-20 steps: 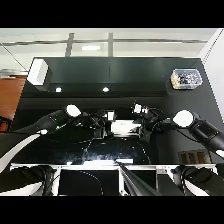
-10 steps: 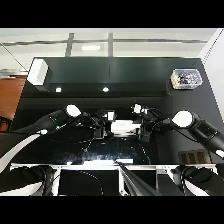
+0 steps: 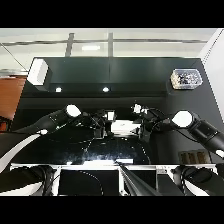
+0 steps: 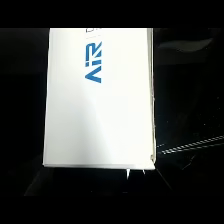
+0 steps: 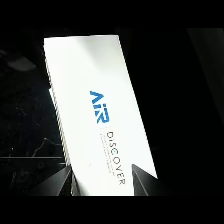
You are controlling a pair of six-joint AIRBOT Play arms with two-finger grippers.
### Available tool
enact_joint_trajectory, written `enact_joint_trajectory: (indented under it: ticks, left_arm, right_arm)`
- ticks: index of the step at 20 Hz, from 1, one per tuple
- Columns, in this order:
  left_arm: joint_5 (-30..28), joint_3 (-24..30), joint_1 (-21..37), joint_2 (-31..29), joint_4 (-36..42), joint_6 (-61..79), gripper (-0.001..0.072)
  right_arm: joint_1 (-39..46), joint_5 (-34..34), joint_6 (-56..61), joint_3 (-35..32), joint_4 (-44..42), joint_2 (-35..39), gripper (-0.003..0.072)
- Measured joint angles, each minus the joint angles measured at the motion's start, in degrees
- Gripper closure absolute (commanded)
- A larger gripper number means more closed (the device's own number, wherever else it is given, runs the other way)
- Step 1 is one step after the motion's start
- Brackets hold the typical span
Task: Fold the box and place the chain.
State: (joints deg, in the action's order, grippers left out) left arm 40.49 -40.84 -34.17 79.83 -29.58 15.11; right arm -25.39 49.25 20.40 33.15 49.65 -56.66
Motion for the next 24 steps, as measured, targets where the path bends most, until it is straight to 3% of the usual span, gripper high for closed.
enact_joint_trajectory:
  ticks: [8, 15, 16, 17, 20, 24]
  left_arm:
    - [0.1, 0.0, 0.0, 0.0, 0.0, 0.0, 0.0289]
    - [0.1, 0.0, 0.0, 0.0, 0.0, -0.2, 0.0290]
    - [0.1, 0.0, 0.0, 0.0, 0.0, -0.1, 0.0290]
    - [0.1, 0.0, 0.0, 0.0, 0.0, -0.1, 0.0289]
    - [0.1, 0.0, 0.0, 0.0, 0.0, -0.1, 0.0289]
    - [0.0, 0.0, 0.0, 0.0, 0.0, -0.1, 0.0290]
  right_arm:
    - [0.0, 1.3, 2.5, -1.1, -0.6, 0.1, 0.0266]
    - [2.6, 5.5, 12.3, 0.3, -0.9, 4.4, 0.0269]
    - [3.6, 7.4, 14.6, 0.4, -1.0, 5.7, 0.0406]
    - [4.6, 9.1, 17.3, 0.4, -1.3, 6.7, 0.0633]
    - [7.6, 13.9, 27.8, 0.3, -1.4, 8.7, 0.0645]
    - [9.1, 12.2, 39.3, -2.5, -7.6, 8.7, 0.0663]
